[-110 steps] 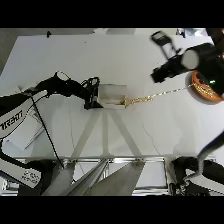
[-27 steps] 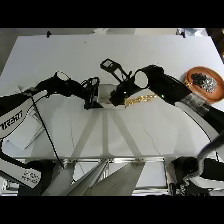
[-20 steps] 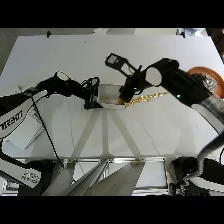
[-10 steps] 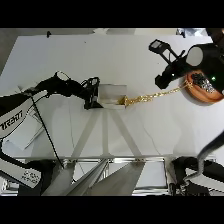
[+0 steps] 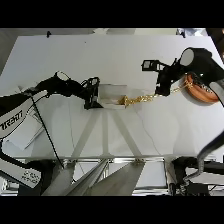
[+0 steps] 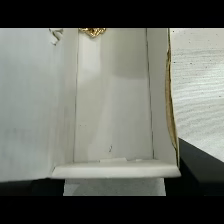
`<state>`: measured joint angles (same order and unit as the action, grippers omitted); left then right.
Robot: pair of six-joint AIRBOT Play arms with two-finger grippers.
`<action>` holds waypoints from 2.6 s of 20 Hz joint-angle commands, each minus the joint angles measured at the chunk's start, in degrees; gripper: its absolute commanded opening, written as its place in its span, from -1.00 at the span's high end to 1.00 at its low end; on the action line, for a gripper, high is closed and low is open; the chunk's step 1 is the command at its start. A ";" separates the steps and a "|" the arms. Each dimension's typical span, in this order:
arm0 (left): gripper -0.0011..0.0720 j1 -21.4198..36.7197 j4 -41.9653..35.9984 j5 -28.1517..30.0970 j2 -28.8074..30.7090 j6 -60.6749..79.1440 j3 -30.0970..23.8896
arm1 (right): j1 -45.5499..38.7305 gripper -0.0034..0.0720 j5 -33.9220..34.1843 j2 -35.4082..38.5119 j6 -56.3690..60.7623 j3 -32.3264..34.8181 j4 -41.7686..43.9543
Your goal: Fold the box and place the chain.
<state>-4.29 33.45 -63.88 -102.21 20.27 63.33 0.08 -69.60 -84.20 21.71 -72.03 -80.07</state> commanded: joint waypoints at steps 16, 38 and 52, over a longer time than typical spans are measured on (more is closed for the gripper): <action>0.05 -0.02 0.02 0.02 0.00 0.04 0.00 | 5.92 -0.22 5.99 -13.38 -3.54 0.04 -2.32; 0.05 -0.02 0.02 0.02 0.00 0.02 0.00 | 17.20 0.89 10.86 5.97 5.73 0.00 15.91; 0.05 -0.02 0.02 0.02 0.00 0.02 0.00 | 28.70 0.89 28.06 -0.63 16.28 0.00 6.49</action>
<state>-4.29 33.45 -63.88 -102.21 20.29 63.33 28.38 -42.46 -82.65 32.58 -71.99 -68.05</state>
